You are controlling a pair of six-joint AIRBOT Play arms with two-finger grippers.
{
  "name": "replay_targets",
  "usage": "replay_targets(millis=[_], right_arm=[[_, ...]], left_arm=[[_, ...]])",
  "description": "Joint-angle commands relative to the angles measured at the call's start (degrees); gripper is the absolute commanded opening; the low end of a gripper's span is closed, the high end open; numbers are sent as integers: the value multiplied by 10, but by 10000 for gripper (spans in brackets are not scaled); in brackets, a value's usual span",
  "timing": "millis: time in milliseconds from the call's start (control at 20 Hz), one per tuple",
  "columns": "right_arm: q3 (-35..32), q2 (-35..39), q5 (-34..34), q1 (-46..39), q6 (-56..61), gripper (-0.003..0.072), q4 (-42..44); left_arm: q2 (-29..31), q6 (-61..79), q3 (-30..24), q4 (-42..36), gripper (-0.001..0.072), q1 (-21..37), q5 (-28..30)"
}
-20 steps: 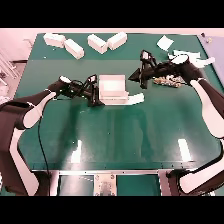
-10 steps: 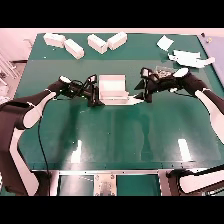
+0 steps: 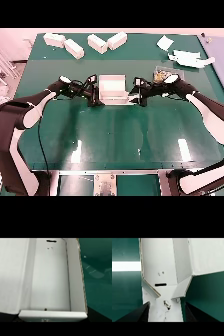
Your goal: Fold the box and place the chain.
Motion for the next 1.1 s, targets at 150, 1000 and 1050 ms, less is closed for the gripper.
replay_targets(millis=[150,1000,1050], right_arm=[[-1,-5,-16,18,-13,364,16],[-1,-12,-17,63,-43,377,65],[-1,-14,-17,63,-48,377,66]], left_arm=[[0,0,0,0,627,0,0],[0,0,0,0,627,0,0],[0,0,0,0,627,0,0]])
